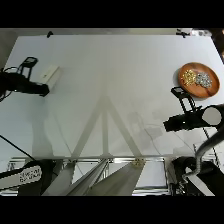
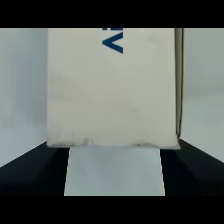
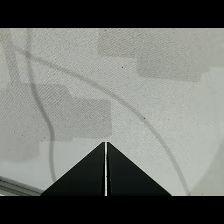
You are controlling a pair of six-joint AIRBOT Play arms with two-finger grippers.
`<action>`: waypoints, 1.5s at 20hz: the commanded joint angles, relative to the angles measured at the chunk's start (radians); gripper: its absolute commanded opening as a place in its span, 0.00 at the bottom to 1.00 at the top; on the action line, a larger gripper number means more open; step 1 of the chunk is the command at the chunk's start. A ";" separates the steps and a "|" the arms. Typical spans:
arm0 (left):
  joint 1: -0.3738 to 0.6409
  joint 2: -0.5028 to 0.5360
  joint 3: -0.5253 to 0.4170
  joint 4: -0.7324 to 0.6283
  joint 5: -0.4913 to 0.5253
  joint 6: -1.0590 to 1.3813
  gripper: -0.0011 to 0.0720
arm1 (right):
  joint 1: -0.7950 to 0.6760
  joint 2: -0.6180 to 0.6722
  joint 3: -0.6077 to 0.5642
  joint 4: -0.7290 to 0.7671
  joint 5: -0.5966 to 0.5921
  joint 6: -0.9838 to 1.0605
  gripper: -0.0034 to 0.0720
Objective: Fold the box and place the chain.
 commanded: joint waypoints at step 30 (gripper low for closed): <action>0.381 0.277 0.000 -0.082 0.339 -0.095 0.97 | -0.001 0.001 0.001 0.001 0.001 0.001 0.07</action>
